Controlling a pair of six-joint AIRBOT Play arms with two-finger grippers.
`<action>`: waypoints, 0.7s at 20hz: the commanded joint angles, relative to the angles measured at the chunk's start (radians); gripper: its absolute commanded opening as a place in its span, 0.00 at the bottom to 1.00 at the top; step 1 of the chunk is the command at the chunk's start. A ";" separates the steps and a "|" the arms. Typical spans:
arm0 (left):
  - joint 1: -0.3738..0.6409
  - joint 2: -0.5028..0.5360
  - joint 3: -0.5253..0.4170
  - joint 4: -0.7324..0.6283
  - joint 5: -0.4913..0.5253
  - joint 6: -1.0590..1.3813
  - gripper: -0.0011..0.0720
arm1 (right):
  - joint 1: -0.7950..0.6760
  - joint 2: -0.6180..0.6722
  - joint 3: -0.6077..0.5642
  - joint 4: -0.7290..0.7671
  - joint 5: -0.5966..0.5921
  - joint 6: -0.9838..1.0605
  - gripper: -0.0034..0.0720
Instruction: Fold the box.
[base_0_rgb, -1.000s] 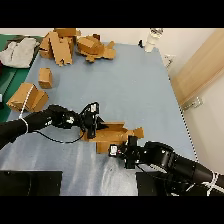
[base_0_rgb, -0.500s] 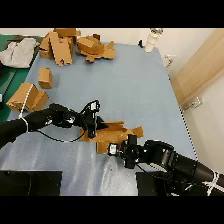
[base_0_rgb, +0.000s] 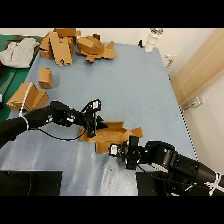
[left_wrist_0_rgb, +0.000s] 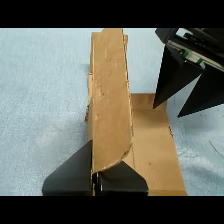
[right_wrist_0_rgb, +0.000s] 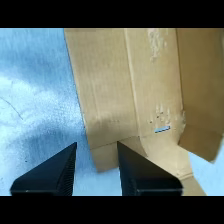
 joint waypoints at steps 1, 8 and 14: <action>0.000 0.000 0.013 0.034 -0.002 -0.026 0.03 | 0.001 -0.001 0.000 0.002 -0.043 -0.001 0.60; 0.000 0.000 0.013 0.034 -0.002 -0.026 0.03 | 0.001 -0.039 0.001 0.003 -0.063 -0.002 0.60; 0.000 0.000 0.013 0.034 -0.002 -0.026 0.03 | 0.001 -0.039 0.000 -0.037 -0.072 -0.001 0.60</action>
